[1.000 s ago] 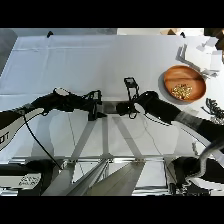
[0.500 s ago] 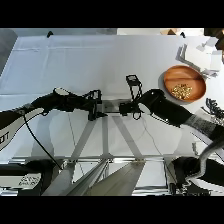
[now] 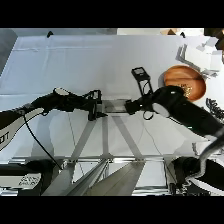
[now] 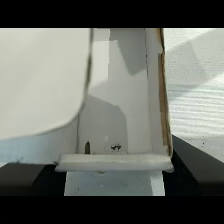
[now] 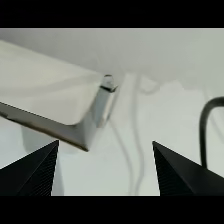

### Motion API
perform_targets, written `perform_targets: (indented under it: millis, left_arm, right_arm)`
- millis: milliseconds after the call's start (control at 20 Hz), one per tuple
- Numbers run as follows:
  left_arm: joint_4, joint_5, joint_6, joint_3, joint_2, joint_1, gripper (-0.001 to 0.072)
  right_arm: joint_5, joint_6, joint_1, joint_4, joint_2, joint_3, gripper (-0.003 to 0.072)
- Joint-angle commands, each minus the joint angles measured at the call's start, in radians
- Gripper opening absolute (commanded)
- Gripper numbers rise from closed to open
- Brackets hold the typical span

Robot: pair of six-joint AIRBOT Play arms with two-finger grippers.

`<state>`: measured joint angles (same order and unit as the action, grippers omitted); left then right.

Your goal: Fold the box and place the chain.

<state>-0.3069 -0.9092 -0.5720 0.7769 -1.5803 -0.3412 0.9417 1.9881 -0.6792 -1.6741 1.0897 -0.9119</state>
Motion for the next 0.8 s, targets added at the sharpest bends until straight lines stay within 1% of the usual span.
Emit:
perform_targets:
  millis: [0, 100, 250, 350, 450, 550, 600, 650, 750]
  left_arm:
    - [0.0, 0.0, 0.0, 0.001, 0.0, 0.001, 0.0391]
    - [0.0, 0.0, 0.0, 0.001, 0.0, 0.001, 0.0391]
    - [0.0, 0.0, 0.0, 0.001, 0.0, 0.001, 0.0391]
    - [0.0, 0.0, 0.0, 0.001, 0.0, 0.001, 0.0391]
    - [0.0, 0.0, 0.0, 0.001, 0.0, 0.001, 0.0391]
    - [0.0, 0.0, 0.0, 0.001, 0.0, 0.001, 0.0391]
    - [0.0, 0.0, 0.0, 0.001, 0.0, 0.001, 0.0391]
    - [0.0, 0.0, 0.0, 0.001, 0.0, 0.001, 0.0391]
    - [0.0, 0.0, 0.0, 0.001, 0.0, 0.001, 0.0391]
  right_arm:
    - [0.017, -0.101, 0.121, -0.024, -0.089, -0.001, 0.0643]
    - [0.014, -0.147, 0.258, -0.026, -0.091, -0.001, 0.0643]
    - [-0.04, -0.162, 0.47, -0.116, -0.09, -0.001, 0.0643]
    - [-0.083, -0.153, 0.616, -0.111, -0.084, -0.001, 0.0643]
    - [-0.097, -0.155, 0.742, -0.095, -0.058, -0.001, 0.0643]
    - [-0.098, -0.193, 0.826, -0.076, -0.007, -0.001, 0.0646]
    - [-0.114, -0.253, 0.853, -0.046, 0.027, -0.001, 0.0646]
    - [-0.137, -0.306, 0.866, -0.025, 0.059, -0.002, 0.0646]
    - [-0.151, -0.323, 0.872, -0.019, 0.133, -0.026, 0.0645]
